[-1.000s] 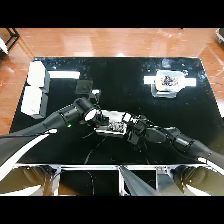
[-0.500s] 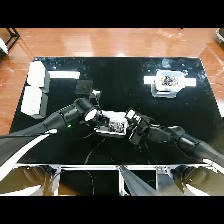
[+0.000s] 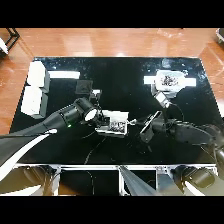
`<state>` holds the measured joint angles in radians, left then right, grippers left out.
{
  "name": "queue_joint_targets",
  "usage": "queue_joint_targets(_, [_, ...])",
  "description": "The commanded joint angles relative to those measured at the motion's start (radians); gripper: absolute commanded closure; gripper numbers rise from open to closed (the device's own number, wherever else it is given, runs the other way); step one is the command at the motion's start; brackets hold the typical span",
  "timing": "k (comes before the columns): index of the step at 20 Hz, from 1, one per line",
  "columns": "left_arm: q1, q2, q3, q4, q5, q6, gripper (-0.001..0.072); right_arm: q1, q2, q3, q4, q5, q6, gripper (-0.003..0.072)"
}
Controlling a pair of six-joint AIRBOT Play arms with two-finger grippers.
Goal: Fold the box and place the chain.
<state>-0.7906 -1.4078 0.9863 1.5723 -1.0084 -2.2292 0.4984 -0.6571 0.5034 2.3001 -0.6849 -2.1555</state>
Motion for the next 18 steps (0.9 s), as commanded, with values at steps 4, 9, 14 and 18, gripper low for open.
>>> queue_joint_targets(4, [-0.001,-0.001,0.000,-0.014,0.021,0.000,0.0684,0.130,-0.026,0.026,0.249,0.186,0.111,0.0652])
queue_joint_targets(9, [-0.001,-0.001,0.000,-0.014,0.018,0.000,0.0685,0.173,-0.137,0.026,0.229,0.225,0.204,0.0258])
queue_joint_targets(14, [-0.001,-0.001,0.001,-0.025,0.013,0.000,0.0686,-0.189,0.029,0.063,0.083,-0.193,0.240,0.0034])
queue_joint_targets(18, [-0.006,-0.016,0.005,-0.055,0.054,-0.067,0.0687,-0.542,0.199,0.067,-0.109,-0.489,0.295,0.0033])
